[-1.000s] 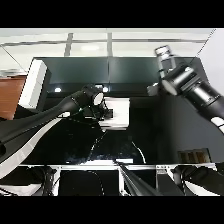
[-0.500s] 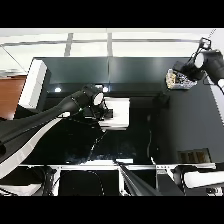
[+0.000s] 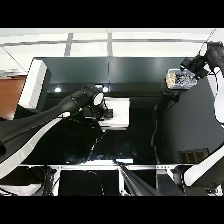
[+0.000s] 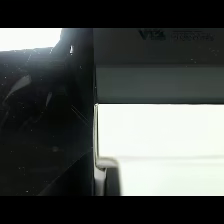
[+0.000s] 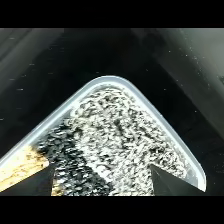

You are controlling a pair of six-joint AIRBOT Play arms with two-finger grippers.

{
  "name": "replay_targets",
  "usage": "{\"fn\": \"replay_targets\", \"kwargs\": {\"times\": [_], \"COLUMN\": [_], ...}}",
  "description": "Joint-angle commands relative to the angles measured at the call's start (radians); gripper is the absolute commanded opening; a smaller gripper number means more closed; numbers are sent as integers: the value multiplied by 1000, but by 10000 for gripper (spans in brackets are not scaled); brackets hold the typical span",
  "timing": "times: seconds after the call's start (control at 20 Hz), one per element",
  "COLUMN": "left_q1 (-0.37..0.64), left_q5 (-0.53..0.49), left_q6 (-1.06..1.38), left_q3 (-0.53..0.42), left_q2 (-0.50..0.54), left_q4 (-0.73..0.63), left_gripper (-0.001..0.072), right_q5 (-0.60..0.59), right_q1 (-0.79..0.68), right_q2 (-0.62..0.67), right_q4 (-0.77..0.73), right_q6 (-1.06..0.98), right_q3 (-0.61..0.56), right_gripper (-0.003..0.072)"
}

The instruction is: Fold the box and place the chain.

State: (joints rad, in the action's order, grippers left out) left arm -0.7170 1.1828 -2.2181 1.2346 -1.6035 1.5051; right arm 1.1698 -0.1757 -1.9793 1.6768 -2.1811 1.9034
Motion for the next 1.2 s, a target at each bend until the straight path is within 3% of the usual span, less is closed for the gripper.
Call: {"fn": "replay_targets", "kwargs": {"times": [0.0,0.1,0.2,0.25,0.3,0.5,0.75,1.15], "left_q1": [0,0,0,0,0,0,0,0], "left_q5": [0,0,0,-2,-2,0,4,4], "left_q6": [0,0,0,0,0,0,0,0], "left_q3": [1,1,1,1,1,1,1,1], "left_q2": [0,0,0,0,0,0,0,0], "left_q4": [0,0,0,0,0,0,1,1], "left_gripper": [25,25,25,25,25,25,25,25], "right_q5": [38,34,37,48,72,166,202,200], "right_q1": [-11,-11,-11,-11,-11,-6,38,190], "right_q2": [-65,-85,-91,-89,-89,-15,280,658], "right_q4": [-1,-8,-25,-32,-47,-46,-47,-107], "right_q6": [-14,-14,-10,21,78,257,466,511], "right_q3": [37,37,37,42,58,148,148,148], "right_gripper": [671,639,457,203,11,16,17,16]}}
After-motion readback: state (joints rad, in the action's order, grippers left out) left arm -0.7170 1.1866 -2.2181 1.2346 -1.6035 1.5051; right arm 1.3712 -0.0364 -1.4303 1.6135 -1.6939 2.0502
